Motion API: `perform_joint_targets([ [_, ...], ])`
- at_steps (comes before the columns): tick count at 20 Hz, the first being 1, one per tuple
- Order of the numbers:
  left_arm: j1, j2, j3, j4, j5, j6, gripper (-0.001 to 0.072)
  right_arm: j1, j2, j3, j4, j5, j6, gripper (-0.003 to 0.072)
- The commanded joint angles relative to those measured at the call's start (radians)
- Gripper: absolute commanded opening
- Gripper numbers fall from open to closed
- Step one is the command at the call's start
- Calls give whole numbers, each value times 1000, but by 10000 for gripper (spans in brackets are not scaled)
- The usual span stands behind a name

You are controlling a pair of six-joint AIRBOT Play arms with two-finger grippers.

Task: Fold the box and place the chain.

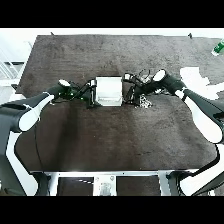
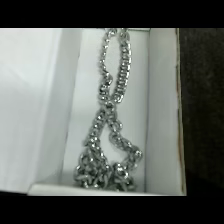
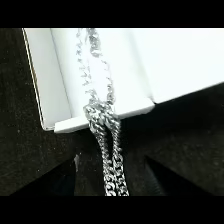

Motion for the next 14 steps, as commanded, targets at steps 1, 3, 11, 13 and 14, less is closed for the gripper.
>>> perform_joint_targets([
  [1, 1, 0, 1, 0, 0, 0, 179, 6, -45, -2, -3, -76, -16, 488],
  [3, 1, 0, 1, 0, 0, 0, 179, 11, -47, -2, -3, -84, -16, 485],
  [11, 1, 0, 1, 0, 0, 0, 179, 27, 29, 32, -27, 91, -5, 12],
  [13, 1, 0, 1, 0, 0, 0, 179, 26, 108, 34, -32, 102, -5, 11],
  [14, 1, 0, 1, 0, 0, 0, 179, 27, 149, 34, -45, 103, -4, 12],
])
